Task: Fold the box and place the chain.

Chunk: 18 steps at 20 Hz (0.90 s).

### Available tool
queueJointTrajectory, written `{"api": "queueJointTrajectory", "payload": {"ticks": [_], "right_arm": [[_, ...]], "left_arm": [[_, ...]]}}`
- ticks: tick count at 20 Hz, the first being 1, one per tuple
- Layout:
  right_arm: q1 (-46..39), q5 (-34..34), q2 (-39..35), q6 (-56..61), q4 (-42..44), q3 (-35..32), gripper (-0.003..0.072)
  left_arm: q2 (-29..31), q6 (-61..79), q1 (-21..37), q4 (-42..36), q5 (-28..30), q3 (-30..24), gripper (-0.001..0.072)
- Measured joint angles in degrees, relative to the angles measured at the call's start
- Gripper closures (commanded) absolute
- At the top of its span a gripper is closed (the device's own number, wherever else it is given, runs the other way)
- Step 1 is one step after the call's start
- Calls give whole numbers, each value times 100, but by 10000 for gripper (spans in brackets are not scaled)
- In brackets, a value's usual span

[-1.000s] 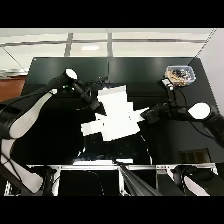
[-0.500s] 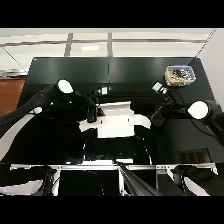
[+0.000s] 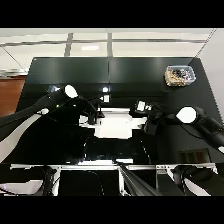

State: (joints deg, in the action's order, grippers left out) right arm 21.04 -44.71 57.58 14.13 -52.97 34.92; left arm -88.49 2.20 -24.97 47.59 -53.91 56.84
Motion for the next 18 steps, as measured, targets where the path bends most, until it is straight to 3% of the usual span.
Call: {"api": "queueJointTrajectory", "payload": {"ticks": [12,18], "right_arm": [[525,-258,682,-603,188,-87,32],[955,94,872,-767,531,-33,32]], "left_arm": [[-48,42,0,0,-11,-2,680],[-50,39,0,-7,-22,-2,679]]}}
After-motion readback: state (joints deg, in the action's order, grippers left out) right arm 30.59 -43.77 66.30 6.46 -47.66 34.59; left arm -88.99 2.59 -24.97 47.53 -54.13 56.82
